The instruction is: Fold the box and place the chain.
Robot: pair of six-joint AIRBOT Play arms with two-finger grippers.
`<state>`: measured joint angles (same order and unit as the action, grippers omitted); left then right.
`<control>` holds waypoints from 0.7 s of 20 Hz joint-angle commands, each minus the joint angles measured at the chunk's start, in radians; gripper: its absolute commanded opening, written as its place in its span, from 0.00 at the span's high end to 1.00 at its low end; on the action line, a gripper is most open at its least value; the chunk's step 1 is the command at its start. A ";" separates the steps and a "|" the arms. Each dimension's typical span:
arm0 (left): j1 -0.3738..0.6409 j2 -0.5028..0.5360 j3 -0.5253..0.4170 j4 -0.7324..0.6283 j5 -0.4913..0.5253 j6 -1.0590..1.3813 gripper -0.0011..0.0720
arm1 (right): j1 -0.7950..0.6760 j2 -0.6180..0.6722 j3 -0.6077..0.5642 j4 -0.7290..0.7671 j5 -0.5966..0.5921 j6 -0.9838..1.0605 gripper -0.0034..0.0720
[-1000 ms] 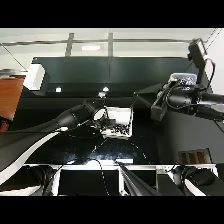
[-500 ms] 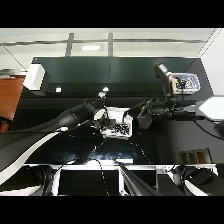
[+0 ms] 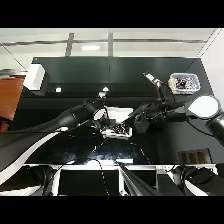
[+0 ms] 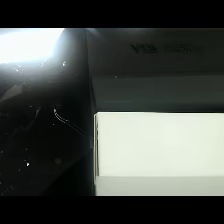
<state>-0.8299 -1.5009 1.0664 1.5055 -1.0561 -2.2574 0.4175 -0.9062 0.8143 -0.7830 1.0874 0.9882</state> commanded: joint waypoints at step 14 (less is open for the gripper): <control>0.000 0.000 0.001 -0.007 0.026 -0.039 0.91 | -0.272 0.050 0.003 -0.239 0.165 0.097 0.02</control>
<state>-0.8299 -1.5009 1.0664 1.5013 -1.0161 -2.3096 0.1497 -0.8574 0.8188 -1.0096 1.2469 1.0744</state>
